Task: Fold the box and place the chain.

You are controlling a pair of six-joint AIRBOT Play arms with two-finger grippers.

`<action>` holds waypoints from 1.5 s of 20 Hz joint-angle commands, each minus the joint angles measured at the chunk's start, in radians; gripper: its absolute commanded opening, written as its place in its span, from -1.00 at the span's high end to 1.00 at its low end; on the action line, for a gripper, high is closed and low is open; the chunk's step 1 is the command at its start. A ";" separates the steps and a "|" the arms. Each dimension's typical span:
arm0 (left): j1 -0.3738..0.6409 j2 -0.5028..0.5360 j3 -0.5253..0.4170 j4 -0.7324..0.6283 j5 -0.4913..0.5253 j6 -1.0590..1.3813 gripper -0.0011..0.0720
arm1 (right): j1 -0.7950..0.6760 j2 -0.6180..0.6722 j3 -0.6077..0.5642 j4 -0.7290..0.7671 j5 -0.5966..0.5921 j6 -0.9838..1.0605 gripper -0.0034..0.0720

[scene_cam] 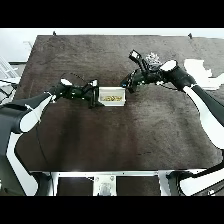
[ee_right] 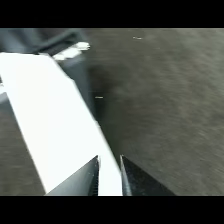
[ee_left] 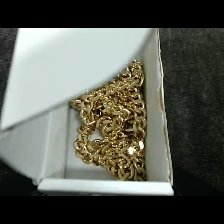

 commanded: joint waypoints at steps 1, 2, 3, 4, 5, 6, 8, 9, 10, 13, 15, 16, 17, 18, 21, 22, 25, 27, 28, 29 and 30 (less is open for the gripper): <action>0.000 0.000 0.000 0.000 -0.001 0.000 0.18 | 0.012 -0.001 0.021 -0.003 0.093 -0.015 0.28; 0.000 0.001 0.000 0.000 0.000 0.000 0.18 | 0.021 -0.003 0.020 -0.021 0.092 -0.028 0.22; 0.000 0.001 0.000 0.000 0.000 0.000 0.18 | 0.029 -0.006 0.021 -0.048 0.092 -0.031 0.20; 0.000 0.001 0.000 0.000 0.000 0.000 0.18 | 0.037 -0.009 0.021 -0.071 0.092 -0.031 0.20; 0.000 0.001 0.000 0.000 0.000 0.000 0.18 | 0.043 -0.013 0.021 -0.089 0.089 -0.031 0.19; 0.000 0.000 0.000 0.000 0.000 0.000 0.18 | 0.049 -0.017 0.021 -0.089 0.089 -0.040 0.19; 0.000 0.001 0.000 0.000 -0.001 0.000 0.18 | 0.056 -0.020 0.021 -0.089 0.089 -0.057 0.12; 0.000 0.001 0.000 0.000 0.000 0.000 0.18 | 0.063 -0.020 0.021 -0.089 0.089 -0.057 0.05; 0.000 0.001 0.000 0.000 0.000 0.000 0.18 | 0.068 -0.020 0.020 -0.089 0.089 -0.057 0.05; 0.000 0.000 0.000 0.000 0.000 0.000 0.18 | 0.079 -0.021 0.021 -0.089 0.088 -0.057 -0.10; 0.000 0.001 0.000 0.000 0.000 0.000 0.18 | 0.087 -0.029 0.021 -0.089 0.088 -0.057 -0.19; 0.000 0.001 0.000 0.000 0.000 0.000 0.18 | 0.090 -0.035 0.021 -0.089 0.088 -0.057 -0.19; 0.000 0.001 0.000 0.000 0.000 0.000 0.18 | 0.092 -0.044 0.021 -0.090 0.088 -0.058 -0.19; 0.000 0.001 0.000 0.000 0.000 0.000 0.18 | 0.093 -0.053 0.021 -0.089 0.088 -0.066 -0.19; 0.000 0.001 0.000 0.000 0.000 0.000 0.18 | 0.093 -0.077 0.021 -0.089 0.069 -0.082 -0.19; 0.000 0.000 0.000 0.000 0.000 0.000 0.18 | 0.093 -0.079 0.021 -0.089 0.066 -0.083 -0.19; 0.000 0.001 0.000 0.000 0.000 0.000 0.18 | 0.093 -0.080 0.021 -0.093 0.045 -0.083 -0.19; 0.000 0.000 0.000 0.000 0.000 0.000 0.18 | 0.093 -0.080 0.021 -0.104 0.012 -0.083 -0.19; 0.000 0.001 0.000 0.000 0.000 0.000 0.18 | 0.093 -0.080 0.021 -0.104 0.009 -0.087 -0.20; 0.000 0.001 0.000 0.000 0.000 0.000 0.18 | 0.093 -0.080 0.021 -0.104 0.009 -0.091 -0.20; 0.000 0.000 0.000 0.000 0.000 0.000 0.18 | 0.093 -0.080 0.021 -0.104 0.009 -0.099 -0.20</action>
